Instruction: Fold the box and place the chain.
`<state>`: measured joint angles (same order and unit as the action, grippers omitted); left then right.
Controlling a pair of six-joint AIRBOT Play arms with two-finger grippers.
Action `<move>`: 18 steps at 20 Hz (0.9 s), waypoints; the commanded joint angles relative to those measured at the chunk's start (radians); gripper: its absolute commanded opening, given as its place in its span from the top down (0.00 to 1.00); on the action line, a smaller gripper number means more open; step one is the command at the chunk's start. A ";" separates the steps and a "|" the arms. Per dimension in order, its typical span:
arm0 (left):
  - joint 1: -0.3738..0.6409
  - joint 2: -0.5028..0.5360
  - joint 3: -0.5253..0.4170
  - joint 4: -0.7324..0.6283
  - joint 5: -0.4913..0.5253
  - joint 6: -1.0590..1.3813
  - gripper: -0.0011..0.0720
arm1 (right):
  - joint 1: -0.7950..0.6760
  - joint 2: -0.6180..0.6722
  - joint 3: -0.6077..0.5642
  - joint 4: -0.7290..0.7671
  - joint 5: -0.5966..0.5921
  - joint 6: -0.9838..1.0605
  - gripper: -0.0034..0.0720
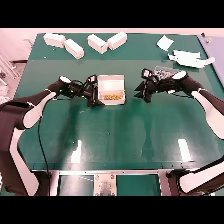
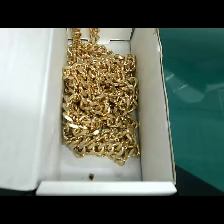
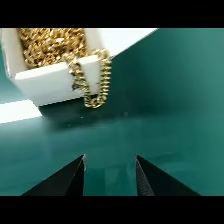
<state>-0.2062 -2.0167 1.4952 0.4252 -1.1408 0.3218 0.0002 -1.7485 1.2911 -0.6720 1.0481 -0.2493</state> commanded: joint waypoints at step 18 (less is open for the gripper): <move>0.000 0.000 0.000 0.000 0.000 0.000 0.13 | 0.086 -0.147 0.054 0.167 0.013 -0.182 0.60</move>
